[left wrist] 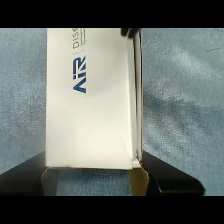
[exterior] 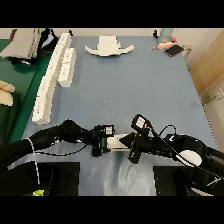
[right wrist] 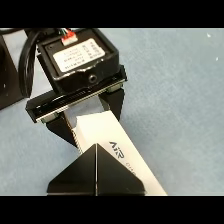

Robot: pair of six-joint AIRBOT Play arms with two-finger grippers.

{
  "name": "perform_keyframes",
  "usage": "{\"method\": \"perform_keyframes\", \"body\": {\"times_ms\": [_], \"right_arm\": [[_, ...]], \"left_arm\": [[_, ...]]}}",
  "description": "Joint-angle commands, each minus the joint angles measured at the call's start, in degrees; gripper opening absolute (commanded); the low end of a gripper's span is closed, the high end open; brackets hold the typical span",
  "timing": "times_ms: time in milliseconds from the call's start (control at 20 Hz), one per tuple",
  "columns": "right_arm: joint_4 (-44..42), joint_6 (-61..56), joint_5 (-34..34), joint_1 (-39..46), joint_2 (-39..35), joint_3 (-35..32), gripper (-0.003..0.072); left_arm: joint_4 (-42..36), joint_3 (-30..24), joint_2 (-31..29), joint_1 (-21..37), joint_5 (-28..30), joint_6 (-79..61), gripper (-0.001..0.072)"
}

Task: Fold the box.

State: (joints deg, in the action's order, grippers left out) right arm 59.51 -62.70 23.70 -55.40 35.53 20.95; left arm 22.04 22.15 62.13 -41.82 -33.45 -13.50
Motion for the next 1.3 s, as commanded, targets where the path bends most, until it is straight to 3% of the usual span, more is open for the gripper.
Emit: {"method": "perform_keyframes", "body": {"times_ms": [0, 450, 1250], "right_arm": [[-3.39, -1.38, -3.28, 0.00, -0.61, -1.75, 0.0002], [-3.41, -1.88, -5.99, 0.00, -0.59, -2.16, 0.0003], [-9.09, -2.43, -6.25, -0.07, -0.59, -9.42, 0.0003]], "left_arm": [[0.02, 0.04, 0.02, 0.02, 0.02, 0.00, 0.0509], [0.02, 0.04, 0.02, 0.02, 0.02, 0.00, 0.0509], [0.02, 0.04, 0.00, 0.02, 0.02, 0.00, 0.0509]]}}
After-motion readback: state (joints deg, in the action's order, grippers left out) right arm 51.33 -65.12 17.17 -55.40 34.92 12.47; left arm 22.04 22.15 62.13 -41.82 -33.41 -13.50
